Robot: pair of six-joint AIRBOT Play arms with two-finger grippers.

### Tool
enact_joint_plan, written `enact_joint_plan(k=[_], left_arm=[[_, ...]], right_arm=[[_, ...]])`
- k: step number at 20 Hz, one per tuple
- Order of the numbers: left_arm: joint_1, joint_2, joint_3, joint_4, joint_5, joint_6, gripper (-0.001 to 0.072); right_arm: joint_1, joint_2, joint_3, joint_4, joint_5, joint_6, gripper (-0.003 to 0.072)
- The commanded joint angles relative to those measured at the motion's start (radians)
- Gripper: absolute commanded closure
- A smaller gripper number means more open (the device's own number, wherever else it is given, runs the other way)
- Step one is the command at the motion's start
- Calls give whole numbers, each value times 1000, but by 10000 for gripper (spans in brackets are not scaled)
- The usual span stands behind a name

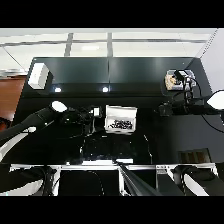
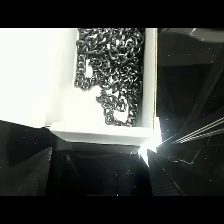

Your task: Fold the box and place the chain.

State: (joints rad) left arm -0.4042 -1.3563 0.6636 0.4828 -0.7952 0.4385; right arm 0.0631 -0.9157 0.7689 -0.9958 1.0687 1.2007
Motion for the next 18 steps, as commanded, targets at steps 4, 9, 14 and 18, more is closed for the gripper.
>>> enact_joint_plan(k=[4, 9, 14, 18], left_arm=[[-4, -1, 1, -36, 5, 4, 1], [-32, -2, 1, -90, 10, 8, 2], [-31, -2, 2, -72, 7, -34, 2], [-31, -2, 3, 25, -10, -193, 1]], right_arm=[[0, -1, 0, 0, 1, 0, 385], [0, -1, 0, -1, -28, -2, 386], [0, -1, 0, 0, -37, -2, 385], [0, -1, 0, 0, -34, -2, 385]])
